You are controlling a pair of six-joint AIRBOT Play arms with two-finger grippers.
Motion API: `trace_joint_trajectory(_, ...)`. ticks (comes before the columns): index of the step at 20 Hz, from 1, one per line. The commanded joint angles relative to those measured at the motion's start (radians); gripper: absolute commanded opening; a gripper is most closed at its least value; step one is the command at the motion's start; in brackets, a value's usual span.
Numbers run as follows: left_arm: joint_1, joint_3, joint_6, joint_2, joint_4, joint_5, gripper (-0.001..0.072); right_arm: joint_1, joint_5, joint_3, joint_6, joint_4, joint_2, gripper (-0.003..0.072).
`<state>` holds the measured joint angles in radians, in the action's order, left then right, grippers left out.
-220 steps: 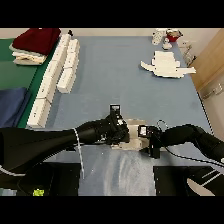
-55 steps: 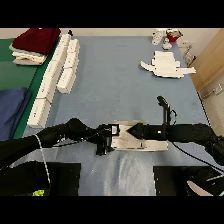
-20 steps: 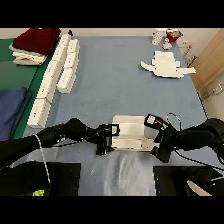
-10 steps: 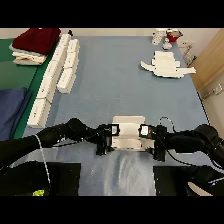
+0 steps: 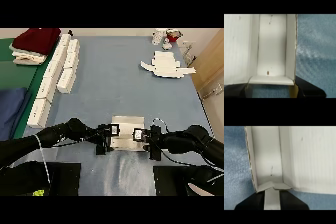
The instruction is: Fold the box.
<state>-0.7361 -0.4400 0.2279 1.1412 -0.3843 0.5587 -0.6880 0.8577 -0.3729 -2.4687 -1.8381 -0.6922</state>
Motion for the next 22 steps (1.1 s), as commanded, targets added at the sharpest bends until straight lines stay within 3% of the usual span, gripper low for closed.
trace_joint_trajectory(1,0.001,-0.001,-0.002,0.000,0.002,-0.001,0.0534,-0.004,-0.013,0.000,-0.003,0.011,-0.011,0.0267)
trace_joint_trajectory(15,0.001,-0.001,-0.002,0.000,0.002,-0.001,0.0535,-0.003,0.069,0.000,0.162,0.203,0.030,0.0267)
trace_joint_trajectory(18,0.001,-0.001,-0.002,0.000,0.003,-0.001,0.0534,-0.004,0.066,0.000,0.165,0.207,0.058,0.0311)
trace_joint_trajectory(22,0.001,-0.001,-0.002,0.000,0.002,-0.001,0.0534,-0.004,0.008,0.000,0.130,0.149,0.038,0.0306)
